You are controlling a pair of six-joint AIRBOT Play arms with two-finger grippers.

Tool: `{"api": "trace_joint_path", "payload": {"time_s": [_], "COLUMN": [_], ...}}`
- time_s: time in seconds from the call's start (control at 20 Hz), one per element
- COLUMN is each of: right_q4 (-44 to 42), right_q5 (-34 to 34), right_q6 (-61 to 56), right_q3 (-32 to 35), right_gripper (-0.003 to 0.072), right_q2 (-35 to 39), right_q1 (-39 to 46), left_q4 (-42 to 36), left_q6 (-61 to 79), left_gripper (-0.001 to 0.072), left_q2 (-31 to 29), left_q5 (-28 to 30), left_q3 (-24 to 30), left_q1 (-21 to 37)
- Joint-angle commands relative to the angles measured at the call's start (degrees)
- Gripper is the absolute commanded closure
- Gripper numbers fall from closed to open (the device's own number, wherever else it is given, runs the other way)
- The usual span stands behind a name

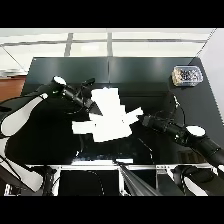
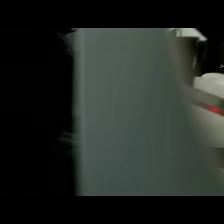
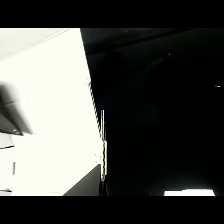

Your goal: Fold the box and place the chain.

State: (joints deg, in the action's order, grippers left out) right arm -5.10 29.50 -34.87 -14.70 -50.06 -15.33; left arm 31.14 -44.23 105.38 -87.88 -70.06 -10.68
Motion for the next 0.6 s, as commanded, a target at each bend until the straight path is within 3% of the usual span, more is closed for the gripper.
{"api": "trace_joint_path", "payload": {"time_s": [0.0,0.05,0.1,0.15,0.25,0.4,0.45,0.55], "right_q4": [2.8,4.3,5.4,7.0,17.7,43.1,51.1,63.2], "right_q5": [0.0,-0.1,-0.5,-0.8,2.9,18.5,23.2,29.5], "right_q6": [0.0,0.0,0.0,0.0,-0.5,-9.8,-12.1,-13.2], "right_q3": [0.0,0.0,-0.1,-0.3,-3.1,-12.9,-16.0,-20.2], "right_gripper": [0.0669,0.0436,0.0096,0.0027,0.0030,0.0031,0.0030,0.0031], "right_q2": [0.0,0.0,0.0,0.1,0.2,0.2,0.2,0.2], "right_q1": [-0.1,-0.1,0.0,0.5,4.6,14.1,16.7,20.8], "left_q4": [2.3,2.3,2.3,2.3,2.6,2.0,0.5,-5.9], "left_q6": [2.9,3.0,2.9,2.6,1.4,2.7,5.7,14.2], "left_gripper": [0.0679,0.0680,0.0682,0.0682,0.0683,0.0685,0.0685,0.0683], "left_q2": [0.3,0.3,0.2,0.2,-0.9,-6.9,-10.8,-20.5], "left_q5": [-1.2,-1.1,-0.9,-0.9,-1.2,-0.3,2.1,15.1], "left_q3": [-1.7,-1.8,-1.8,-1.8,-1.8,0.6,3.9,13.9], "left_q1": [-0.8,-0.8,-0.6,-0.4,-0.2,-0.5,-1.0,-2.1]}}
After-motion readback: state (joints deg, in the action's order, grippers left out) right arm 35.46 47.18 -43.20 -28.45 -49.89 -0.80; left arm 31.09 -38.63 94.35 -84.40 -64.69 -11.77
